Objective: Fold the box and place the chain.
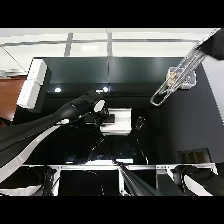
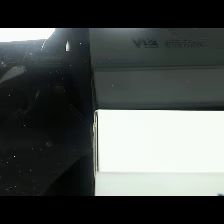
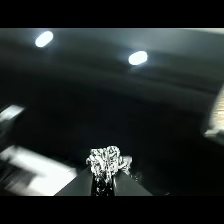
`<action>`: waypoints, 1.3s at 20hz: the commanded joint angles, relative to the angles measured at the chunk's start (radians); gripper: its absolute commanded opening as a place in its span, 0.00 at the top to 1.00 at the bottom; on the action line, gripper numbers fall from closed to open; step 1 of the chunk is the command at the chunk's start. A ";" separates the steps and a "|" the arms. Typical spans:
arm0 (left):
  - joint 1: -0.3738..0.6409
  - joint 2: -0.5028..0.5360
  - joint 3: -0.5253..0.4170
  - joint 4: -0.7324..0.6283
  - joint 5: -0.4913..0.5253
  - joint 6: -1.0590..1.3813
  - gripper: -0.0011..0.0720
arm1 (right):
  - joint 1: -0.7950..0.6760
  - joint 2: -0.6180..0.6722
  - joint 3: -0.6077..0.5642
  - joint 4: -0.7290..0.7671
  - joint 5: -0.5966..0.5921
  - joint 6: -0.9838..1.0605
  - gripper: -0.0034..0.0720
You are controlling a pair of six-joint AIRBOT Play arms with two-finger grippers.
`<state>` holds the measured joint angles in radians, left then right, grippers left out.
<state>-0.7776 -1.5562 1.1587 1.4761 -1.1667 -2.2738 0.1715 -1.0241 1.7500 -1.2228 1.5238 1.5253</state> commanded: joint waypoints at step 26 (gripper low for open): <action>0.001 0.000 0.000 0.000 -0.024 0.000 0.95 | 0.355 -0.014 -0.528 0.080 -0.202 0.094 0.94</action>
<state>-0.7776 -1.5562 1.1587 1.4761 -1.1900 -2.2738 0.5205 -1.0370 1.2797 -1.1782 1.3136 1.6062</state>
